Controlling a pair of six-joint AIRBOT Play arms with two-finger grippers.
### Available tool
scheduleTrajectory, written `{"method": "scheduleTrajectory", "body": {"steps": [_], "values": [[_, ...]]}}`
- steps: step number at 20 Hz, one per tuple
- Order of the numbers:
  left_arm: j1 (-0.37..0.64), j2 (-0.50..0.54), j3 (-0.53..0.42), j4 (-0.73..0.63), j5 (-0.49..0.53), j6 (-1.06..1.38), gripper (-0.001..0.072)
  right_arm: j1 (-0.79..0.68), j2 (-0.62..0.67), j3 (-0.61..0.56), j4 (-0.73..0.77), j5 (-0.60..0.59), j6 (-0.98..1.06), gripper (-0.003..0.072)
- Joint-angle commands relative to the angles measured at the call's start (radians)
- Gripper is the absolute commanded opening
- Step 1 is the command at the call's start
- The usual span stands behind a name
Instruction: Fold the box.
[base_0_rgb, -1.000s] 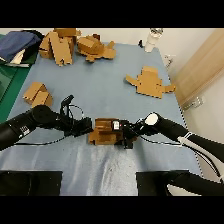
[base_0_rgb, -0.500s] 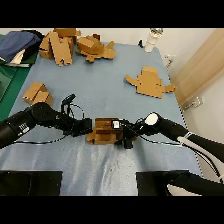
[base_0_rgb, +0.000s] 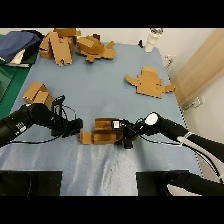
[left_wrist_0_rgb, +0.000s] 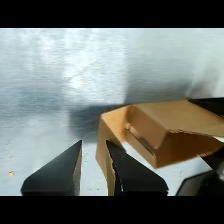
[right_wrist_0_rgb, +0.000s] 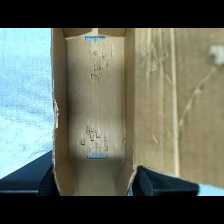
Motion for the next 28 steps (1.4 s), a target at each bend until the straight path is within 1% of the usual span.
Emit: {"method": "scheduleTrajectory", "body": {"steps": [1, 4, 8, 12, 18, 22, 25, 28], "values": [[0.002, -0.053, -0.025, 0.066, -0.004, -0.094, 0.0251, 0.000, 0.001, 0.000, 0.000, 0.005, 0.000, 0.0486], [-0.033, -0.107, -0.025, 0.054, 0.016, -0.096, 0.0250, 0.000, 0.001, 0.000, 0.000, 0.005, 0.000, 0.0486], [-0.104, -0.129, -0.024, 0.021, 0.076, -0.096, 0.0251, 0.000, 0.001, 0.000, 0.000, 0.005, 0.000, 0.0486], [-0.108, -0.124, 0.014, 0.016, 0.061, -0.091, 0.0250, 0.000, 0.001, 0.000, 0.000, 0.005, 0.000, 0.0486], [-0.108, -0.106, 0.098, 0.010, 0.057, -0.088, 0.0249, 0.000, 0.001, 0.000, -0.001, 0.005, 0.000, 0.0486], [-0.108, -0.107, 0.101, 0.008, 0.071, -0.089, 0.0249, 0.000, 0.001, 0.000, -0.001, 0.005, 0.000, 0.0486], [-0.110, -0.107, 0.101, -0.042, 0.067, -0.023, 0.0249, 0.000, 0.001, 0.000, -0.001, 0.005, 0.000, 0.0486], [-0.110, -0.106, 0.101, -0.172, 0.059, 0.070, 0.0249, 0.000, 0.001, 0.000, -0.001, 0.005, 0.000, 0.0486]]}}
